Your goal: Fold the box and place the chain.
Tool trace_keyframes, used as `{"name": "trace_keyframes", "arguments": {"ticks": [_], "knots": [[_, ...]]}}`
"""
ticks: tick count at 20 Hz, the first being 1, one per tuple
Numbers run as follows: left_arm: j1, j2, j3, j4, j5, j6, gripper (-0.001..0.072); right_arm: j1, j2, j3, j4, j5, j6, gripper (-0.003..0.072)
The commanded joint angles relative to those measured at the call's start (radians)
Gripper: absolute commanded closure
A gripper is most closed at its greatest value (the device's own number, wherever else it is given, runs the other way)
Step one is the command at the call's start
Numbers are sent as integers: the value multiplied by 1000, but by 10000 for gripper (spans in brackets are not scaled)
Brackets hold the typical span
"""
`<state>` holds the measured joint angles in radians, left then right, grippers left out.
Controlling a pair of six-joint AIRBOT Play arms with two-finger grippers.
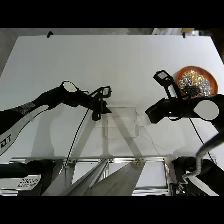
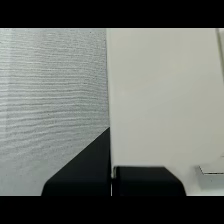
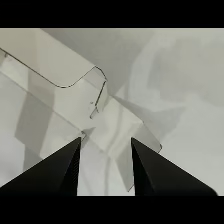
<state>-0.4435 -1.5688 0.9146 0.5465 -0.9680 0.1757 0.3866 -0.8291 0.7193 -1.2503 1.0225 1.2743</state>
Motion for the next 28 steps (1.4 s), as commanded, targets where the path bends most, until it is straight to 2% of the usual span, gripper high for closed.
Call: {"name": "trace_keyframes", "arguments": {"ticks": [1,2,3,7,9,11,13,15,16,17,18,20,21,22,25,28], "knots": [[-1,0,0,0,0,0,699,1,0,-1,47,45,-194,565],[-1,0,0,0,0,0,699,1,0,-5,64,63,-272,646],[-1,0,0,0,0,0,699,1,-2,-13,96,79,-353,666],[-1,0,0,0,0,0,699,5,-37,-95,330,96,-746,666],[-1,0,0,0,-1,0,699,49,-90,-126,320,105,-964,665],[-1,0,0,0,0,0,699,120,-147,-129,243,142,-1107,664],[-1,0,0,0,-1,0,699,149,-172,-137,225,111,-1132,664],[-1,0,0,0,0,0,699,195,-166,-158,174,17,-1112,656],[-1,0,0,0,-1,0,699,210,-165,-165,172,-17,-1109,520],[-1,0,0,0,-1,0,699,220,-165,-171,172,-48,-1084,311],[-1,0,0,0,0,0,699,233,-165,-179,172,-95,-1050,159],[-1,0,0,0,-1,0,699,256,-162,-214,156,-204,-1001,110],[-1,0,0,0,0,0,699,268,-160,-243,145,-262,-992,33],[-1,0,0,0,0,0,699,280,-160,-276,144,-319,-990,-5],[-1,0,0,0,-1,0,699,306,-160,-335,144,-406,-988,-3],[-1,0,0,0,-1,0,699,306,-145,-335,143,-464,-982,-1]]}}
